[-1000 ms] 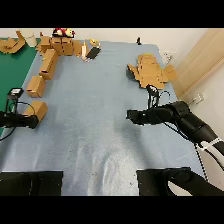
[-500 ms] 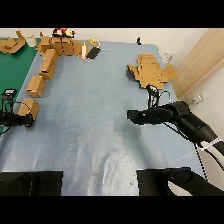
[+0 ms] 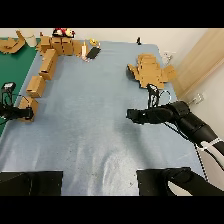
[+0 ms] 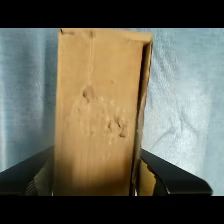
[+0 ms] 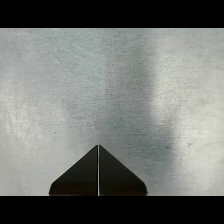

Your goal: Fold the box.

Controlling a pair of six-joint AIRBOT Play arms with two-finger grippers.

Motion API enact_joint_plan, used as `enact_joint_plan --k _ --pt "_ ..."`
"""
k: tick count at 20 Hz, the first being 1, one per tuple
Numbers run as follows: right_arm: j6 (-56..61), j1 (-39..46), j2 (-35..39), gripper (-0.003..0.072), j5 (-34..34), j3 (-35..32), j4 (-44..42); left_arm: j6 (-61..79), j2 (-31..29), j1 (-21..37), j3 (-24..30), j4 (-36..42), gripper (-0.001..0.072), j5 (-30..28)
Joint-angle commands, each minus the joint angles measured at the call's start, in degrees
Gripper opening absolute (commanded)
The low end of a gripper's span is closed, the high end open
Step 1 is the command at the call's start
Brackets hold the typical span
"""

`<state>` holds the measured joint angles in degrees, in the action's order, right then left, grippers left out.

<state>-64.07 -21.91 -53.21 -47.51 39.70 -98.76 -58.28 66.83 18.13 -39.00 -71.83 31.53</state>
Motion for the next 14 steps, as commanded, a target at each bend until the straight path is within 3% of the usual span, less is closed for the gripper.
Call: enact_joint_plan --k 1,14 --pt "0.02 0.02 -0.04 0.0004 1.46 0.04 -0.04 0.59 0.46 0.04 -0.87 0.09 0.0693 -2.19" --pt "0.02 0.02 -0.04 0.0005 2.03 0.04 -0.09 0.61 0.44 -2.40 -2.73 0.07 0.0694 0.79"
